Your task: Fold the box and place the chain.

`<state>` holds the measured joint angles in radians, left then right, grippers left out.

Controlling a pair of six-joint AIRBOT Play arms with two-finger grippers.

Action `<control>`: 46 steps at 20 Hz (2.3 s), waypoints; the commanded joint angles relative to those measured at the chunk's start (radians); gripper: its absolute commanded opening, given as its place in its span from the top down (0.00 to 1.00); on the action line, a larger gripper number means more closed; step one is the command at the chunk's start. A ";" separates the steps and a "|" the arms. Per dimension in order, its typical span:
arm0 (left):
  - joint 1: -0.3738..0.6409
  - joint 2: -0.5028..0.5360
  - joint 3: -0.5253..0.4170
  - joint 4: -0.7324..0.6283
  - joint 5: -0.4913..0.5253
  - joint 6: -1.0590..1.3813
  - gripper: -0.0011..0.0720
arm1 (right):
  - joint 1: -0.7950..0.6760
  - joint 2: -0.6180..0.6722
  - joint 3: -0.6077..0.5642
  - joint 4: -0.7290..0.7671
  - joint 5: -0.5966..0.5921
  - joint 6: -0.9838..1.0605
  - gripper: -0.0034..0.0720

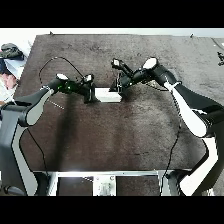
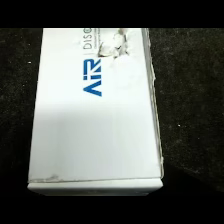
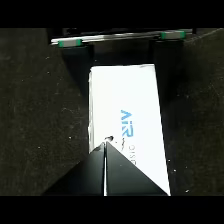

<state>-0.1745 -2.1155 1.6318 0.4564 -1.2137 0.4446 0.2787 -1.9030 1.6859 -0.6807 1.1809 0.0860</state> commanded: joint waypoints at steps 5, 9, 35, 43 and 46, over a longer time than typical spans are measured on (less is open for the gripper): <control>0.000 0.000 0.000 0.000 0.001 0.000 0.51 | -0.002 -0.095 -0.001 -0.021 0.011 0.082 0.94; 0.000 0.000 0.000 0.000 0.001 0.000 0.51 | -0.006 -0.099 -0.001 -0.067 0.019 0.098 0.94; 0.000 0.000 0.000 -0.001 0.001 0.000 0.51 | -0.143 0.966 -0.850 0.232 -0.737 0.277 0.94; 0.000 0.000 0.000 -0.002 0.000 0.000 0.51 | -0.143 1.115 -1.115 0.232 -1.027 0.277 0.94; 0.000 0.000 0.000 -0.020 -0.002 0.000 0.51 | -0.143 1.115 -1.128 0.232 -1.048 0.277 0.94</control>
<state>-0.1745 -2.1155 1.6318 0.4526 -1.2133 0.4446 0.1352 -0.7998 0.5907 -0.4458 0.1867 0.3630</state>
